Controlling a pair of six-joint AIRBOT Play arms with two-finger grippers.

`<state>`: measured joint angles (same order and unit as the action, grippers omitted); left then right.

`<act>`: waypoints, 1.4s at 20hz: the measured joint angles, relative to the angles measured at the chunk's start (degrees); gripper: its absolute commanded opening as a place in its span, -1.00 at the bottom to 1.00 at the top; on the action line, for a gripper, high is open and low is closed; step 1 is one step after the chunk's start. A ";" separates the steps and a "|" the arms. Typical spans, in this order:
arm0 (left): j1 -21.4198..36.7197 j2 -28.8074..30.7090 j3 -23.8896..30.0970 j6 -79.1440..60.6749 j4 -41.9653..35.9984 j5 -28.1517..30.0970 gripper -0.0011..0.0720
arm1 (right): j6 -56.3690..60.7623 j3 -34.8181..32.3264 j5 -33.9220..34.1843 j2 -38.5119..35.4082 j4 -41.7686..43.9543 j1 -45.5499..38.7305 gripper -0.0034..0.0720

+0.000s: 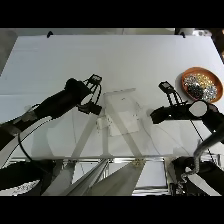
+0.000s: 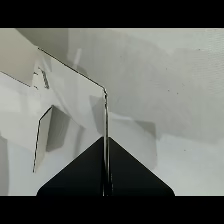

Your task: Fold the box and place the chain.

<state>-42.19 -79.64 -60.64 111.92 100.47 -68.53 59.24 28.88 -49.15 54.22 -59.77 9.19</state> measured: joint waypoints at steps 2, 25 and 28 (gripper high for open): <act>0.24 2.78 0.00 -1.77 2.10 0.42 -0.27 | 0.42 -0.02 0.48 0.00 0.00 0.39 -0.87; 14.14 4.96 0.11 -57.99 -41.62 3.04 0.49 | 0.90 -0.04 -0.09 0.00 0.07 0.79 -0.87; 14.56 1.75 0.11 -64.78 -48.19 2.01 0.49 | 0.87 -0.02 -0.28 0.00 0.07 0.79 -0.87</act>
